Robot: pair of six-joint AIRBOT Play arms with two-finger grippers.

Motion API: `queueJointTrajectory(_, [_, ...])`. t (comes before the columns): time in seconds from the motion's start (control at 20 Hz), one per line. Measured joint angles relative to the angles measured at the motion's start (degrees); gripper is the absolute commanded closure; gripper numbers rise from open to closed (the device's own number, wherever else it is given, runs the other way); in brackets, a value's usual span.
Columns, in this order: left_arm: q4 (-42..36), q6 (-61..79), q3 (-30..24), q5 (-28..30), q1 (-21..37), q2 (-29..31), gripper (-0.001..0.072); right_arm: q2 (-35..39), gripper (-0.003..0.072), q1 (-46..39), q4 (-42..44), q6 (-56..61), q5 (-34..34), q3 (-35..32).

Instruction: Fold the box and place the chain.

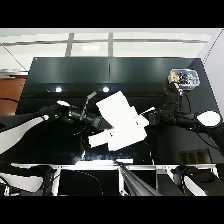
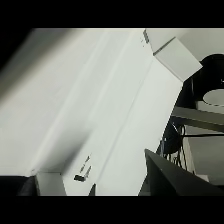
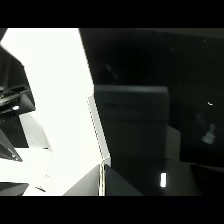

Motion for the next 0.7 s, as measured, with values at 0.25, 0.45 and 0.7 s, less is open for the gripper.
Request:
queueJointTrajectory(0.25, [2.1, 0.2, 2.0, -0.2, 0.0, -0.5, 0.0307, 0.0, 0.0647, 0.0, 0.0, 0.1, 0.0, 0.0])
queueJointTrajectory(0.45, [4.2, 0.2, 3.1, -0.3, 0.1, -0.6, 0.0307, 0.0, 0.0647, 0.0, 0.0, 0.1, 0.2, 0.0])
queueJointTrajectory(0.7, [5.8, 0.2, 4.3, -0.9, 0.8, -0.6, 0.0308, 0.0, 0.0648, 0.0, 0.0, 0.1, 0.9, 0.0])
